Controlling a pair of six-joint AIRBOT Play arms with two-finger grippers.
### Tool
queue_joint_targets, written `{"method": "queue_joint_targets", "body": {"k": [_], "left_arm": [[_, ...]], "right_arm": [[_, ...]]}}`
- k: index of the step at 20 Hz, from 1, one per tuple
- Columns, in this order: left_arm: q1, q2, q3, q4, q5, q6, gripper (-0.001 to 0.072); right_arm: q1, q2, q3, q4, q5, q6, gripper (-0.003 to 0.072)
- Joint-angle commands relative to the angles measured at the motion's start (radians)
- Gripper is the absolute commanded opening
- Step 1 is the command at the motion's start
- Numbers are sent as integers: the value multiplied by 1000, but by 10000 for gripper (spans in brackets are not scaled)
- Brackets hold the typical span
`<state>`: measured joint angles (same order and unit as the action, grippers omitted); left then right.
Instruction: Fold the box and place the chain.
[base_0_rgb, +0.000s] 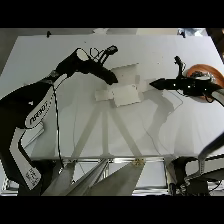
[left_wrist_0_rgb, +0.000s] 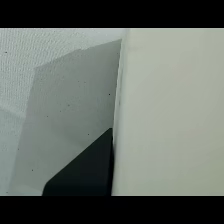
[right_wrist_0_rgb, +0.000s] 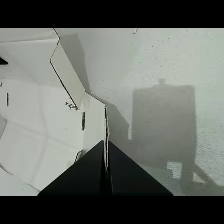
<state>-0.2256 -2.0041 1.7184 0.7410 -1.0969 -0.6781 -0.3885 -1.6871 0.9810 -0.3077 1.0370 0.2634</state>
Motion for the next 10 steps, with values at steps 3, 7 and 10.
{"method": "queue_joint_targets", "body": {"k": [3, 7, 10], "left_arm": [[0, 1, 0, -5, -2, 5, 17], [11, 59, 0, -15, -19, 22, 16], [18, 153, 0, -14, -119, 154, 11]], "right_arm": [[0, 2, 0, 13, 12, 1, 250], [-38, 72, 0, 63, 168, 1, 323], [-124, 195, 0, 69, 241, 1, 321]]}}
